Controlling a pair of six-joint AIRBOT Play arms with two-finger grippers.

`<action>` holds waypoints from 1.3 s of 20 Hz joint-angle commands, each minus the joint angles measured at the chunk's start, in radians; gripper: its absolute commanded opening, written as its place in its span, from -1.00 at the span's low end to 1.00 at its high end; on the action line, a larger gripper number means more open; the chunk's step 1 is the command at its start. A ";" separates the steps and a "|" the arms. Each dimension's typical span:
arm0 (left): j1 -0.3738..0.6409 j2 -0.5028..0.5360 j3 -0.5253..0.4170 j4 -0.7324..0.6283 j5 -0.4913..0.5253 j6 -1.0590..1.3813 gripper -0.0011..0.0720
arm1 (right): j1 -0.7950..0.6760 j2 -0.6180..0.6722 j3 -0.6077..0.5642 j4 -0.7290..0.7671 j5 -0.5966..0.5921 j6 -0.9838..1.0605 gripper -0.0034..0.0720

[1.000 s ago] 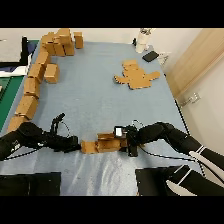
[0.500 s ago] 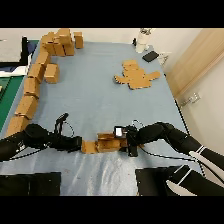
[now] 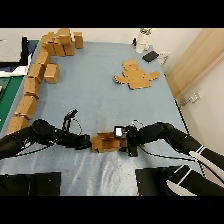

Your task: Fold the box.

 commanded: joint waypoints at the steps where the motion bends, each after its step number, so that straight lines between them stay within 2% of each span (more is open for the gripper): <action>1: -0.021 -0.001 0.023 -0.003 -0.012 0.001 -0.56 | 0.001 0.001 0.000 0.000 0.000 0.000 0.44; 2: -0.020 -0.001 0.023 -0.003 -0.013 0.001 0.01 | 0.001 0.001 0.000 0.000 0.000 0.000 0.44; 6: -0.018 -0.001 0.023 0.020 -0.031 -0.014 -0.03 | 0.001 0.001 0.000 0.000 0.000 0.000 0.44; 11: 0.018 0.000 0.023 0.169 -0.098 -0.134 -0.03 | 0.001 0.001 0.000 0.000 0.000 0.000 0.44; 21: 0.014 0.060 0.069 0.153 -0.115 -0.097 -0.02 | 0.001 0.001 0.000 0.000 0.000 0.000 0.44; 26: -0.031 0.040 0.069 0.066 -0.040 -0.026 0.00 | 0.001 0.001 0.000 0.000 0.000 0.000 0.44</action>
